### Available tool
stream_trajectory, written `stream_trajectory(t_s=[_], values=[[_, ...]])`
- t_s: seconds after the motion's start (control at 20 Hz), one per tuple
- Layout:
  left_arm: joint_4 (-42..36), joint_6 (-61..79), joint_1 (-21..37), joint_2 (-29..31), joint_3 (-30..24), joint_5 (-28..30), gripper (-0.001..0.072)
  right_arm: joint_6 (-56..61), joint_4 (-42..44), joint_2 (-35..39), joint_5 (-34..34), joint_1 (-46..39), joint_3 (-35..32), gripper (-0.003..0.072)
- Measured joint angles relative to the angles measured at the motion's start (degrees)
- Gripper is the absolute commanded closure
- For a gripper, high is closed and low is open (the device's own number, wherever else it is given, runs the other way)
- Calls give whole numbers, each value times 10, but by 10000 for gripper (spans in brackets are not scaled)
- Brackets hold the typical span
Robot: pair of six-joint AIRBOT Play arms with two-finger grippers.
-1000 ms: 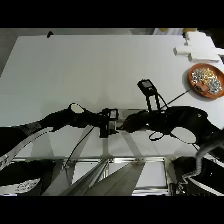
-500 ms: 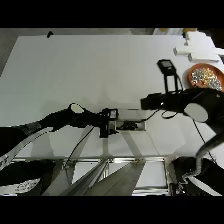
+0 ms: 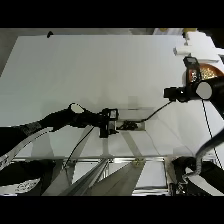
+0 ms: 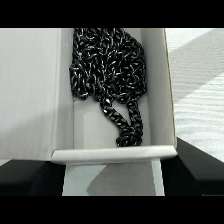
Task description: Fold the box and place the chain.
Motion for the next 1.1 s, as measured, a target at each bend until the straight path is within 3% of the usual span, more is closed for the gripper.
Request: stream_trajectory(t_s=[0.4, 0.8, 1.0, 1.05, 1.1], values=[[0, 0, 0, 0, 0, 0, 490, -14, -3, -113, -27, -13, -2, 437], [0, 0, 0, 0, 0, 0, 490, -14, -3, -172, -45, -14, -2, 441], [0, 0, 0, 0, 0, 0, 490, -14, 0, -185, -47, -13, -1, 556], [0, 0, 0, 0, 0, 0, 490, -14, 1, -186, -47, -13, -1, 669], [0, 0, 0, 0, 0, 0, 490, -14, 2, -187, -47, -13, -1, 669]])
